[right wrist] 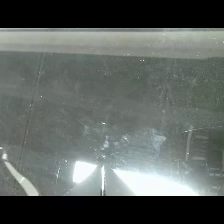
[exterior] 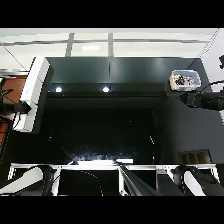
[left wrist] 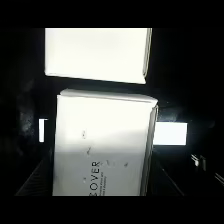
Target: Fold the box and place the chain.
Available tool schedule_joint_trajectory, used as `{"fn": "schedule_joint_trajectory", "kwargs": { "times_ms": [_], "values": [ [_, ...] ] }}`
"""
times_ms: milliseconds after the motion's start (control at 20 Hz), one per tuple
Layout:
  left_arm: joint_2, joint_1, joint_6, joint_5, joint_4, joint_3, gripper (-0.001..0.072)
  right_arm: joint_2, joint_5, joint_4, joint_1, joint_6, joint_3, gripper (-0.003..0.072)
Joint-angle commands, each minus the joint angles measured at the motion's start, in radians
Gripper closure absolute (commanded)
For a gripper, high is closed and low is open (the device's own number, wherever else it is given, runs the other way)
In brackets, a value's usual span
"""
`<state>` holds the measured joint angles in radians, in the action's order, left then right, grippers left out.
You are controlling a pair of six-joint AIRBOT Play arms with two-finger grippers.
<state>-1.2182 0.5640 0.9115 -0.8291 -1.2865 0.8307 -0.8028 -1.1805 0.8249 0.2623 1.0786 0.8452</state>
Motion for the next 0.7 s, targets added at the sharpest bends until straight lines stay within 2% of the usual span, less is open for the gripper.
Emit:
{"fn": "schedule_joint_trajectory", "kwargs": {
  "times_ms": [0,150,300,350,400,450,550,650],
  "values": [
    [0.047,-0.002,0.000,-0.023,-0.010,0.050,-0.0008,0.000,-0.001,-0.001,0.000,0.006,0.001,0.0675],
    [0.136,-0.026,0.018,-0.074,-0.013,0.136,-0.0008,0.000,-0.035,0.001,0.000,0.005,0.014,0.0675],
    [0.234,-0.069,0.019,-0.084,0.100,0.187,-0.0001,0.001,-0.112,0.030,0.000,0.006,0.115,0.0675],
    [0.263,-0.095,0.020,-0.084,0.175,0.196,0.0052,0.002,-0.126,0.030,0.000,0.006,0.156,0.0675],
    [0.288,-0.122,0.039,-0.097,0.248,0.200,0.0282,0.003,-0.138,0.031,0.000,0.006,0.194,0.0675],
    [0.312,-0.157,0.063,-0.128,0.317,0.199,0.0692,0.009,-0.147,0.041,-0.001,0.006,0.228,0.0675],
    [0.351,-0.259,0.059,-0.180,0.370,0.196,0.0685,0.068,-0.090,0.108,-0.016,0.004,0.243,0.0681],
    [0.410,-0.406,0.066,-0.164,0.320,0.170,0.0686,0.167,0.021,0.341,-0.080,0.032,0.228,0.0681]
  ]
}}
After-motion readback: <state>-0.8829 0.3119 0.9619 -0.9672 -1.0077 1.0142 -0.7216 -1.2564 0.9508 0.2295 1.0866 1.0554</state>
